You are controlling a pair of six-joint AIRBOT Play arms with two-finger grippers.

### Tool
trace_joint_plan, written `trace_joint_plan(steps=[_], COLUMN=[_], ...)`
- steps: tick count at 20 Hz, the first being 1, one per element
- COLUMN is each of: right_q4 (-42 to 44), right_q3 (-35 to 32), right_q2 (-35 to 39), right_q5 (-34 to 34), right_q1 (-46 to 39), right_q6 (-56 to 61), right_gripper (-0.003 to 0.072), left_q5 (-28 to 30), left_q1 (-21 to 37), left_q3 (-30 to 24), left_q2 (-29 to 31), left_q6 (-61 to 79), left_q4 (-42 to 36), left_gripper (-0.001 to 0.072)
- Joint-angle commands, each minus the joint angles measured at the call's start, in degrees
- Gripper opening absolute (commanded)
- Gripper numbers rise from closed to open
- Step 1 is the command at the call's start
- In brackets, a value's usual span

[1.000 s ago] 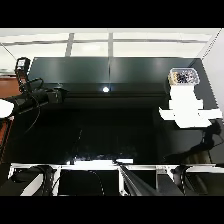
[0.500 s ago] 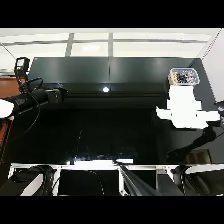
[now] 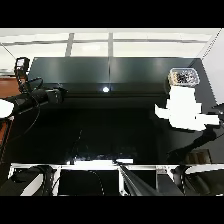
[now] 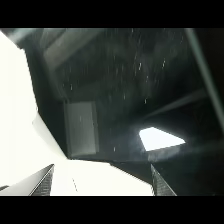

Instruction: Fold the box and place the chain.

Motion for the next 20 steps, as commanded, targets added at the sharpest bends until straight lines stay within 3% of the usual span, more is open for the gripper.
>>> trace_joint_plan(steps=[1,2,3,4,12,20], right_q4=[-4.04,-4.04,-4.04,-4.02,-8.90,-6.19], right_q3=[0.02,0.04,0.04,0.04,-0.02,-2.91], right_q2=[-0.04,-0.04,-0.04,-0.04,-0.04,-0.04], right_q5=[3.08,3.91,4.07,4.15,6.19,8.92], right_q1=[0.02,0.02,0.00,0.00,-0.44,-1.75], right_q6=[1.09,1.03,1.03,1.03,1.79,0.81], right_gripper=[0.0700,0.0661,0.0480,0.0459,0.0459,0.0457], left_q5=[-0.02,0.00,-0.02,-0.02,0.00,0.02], left_q1=[0.04,0.04,0.04,0.04,0.04,0.04], left_q3=[-0.02,-0.02,-0.02,-0.02,-0.02,-0.02], left_q2=[0.02,0.02,0.02,0.02,0.02,0.02], left_q6=[0.00,0.00,0.00,0.00,0.00,0.02], left_q4=[0.02,0.02,0.02,0.02,0.00,0.02], left_gripper=[0.0706,0.0707,0.0706,0.0706,0.0706,0.0707])
